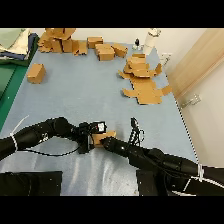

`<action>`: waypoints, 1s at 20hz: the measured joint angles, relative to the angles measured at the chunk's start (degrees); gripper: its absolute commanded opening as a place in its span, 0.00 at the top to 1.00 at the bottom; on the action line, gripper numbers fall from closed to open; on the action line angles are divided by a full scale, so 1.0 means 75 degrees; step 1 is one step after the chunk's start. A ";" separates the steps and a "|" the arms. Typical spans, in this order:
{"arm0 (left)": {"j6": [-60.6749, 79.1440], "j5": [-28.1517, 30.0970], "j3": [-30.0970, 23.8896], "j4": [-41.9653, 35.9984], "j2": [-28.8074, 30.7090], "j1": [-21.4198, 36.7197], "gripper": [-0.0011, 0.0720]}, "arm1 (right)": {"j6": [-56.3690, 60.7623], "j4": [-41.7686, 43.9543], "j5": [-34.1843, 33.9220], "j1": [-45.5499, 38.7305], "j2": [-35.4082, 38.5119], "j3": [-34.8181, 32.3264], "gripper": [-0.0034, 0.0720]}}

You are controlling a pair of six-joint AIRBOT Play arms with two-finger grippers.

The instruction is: Fold the box.

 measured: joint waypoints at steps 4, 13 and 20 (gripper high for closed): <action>-0.0009 0.0026 0.0000 -0.0047 0.0000 0.0000 0.33 | -0.0125 -0.0487 -0.0096 0.0067 0.0338 0.0000 0.96; -0.0009 0.0009 0.0000 -0.0023 0.0000 0.0000 0.33 | -0.0472 -0.1425 -0.0609 0.0023 0.0641 0.0032 0.96; 0.0201 0.0289 0.0000 -0.0006 0.0000 0.0000 0.33 | 0.0047 -0.3579 -0.3681 -0.0895 0.1536 0.0938 0.95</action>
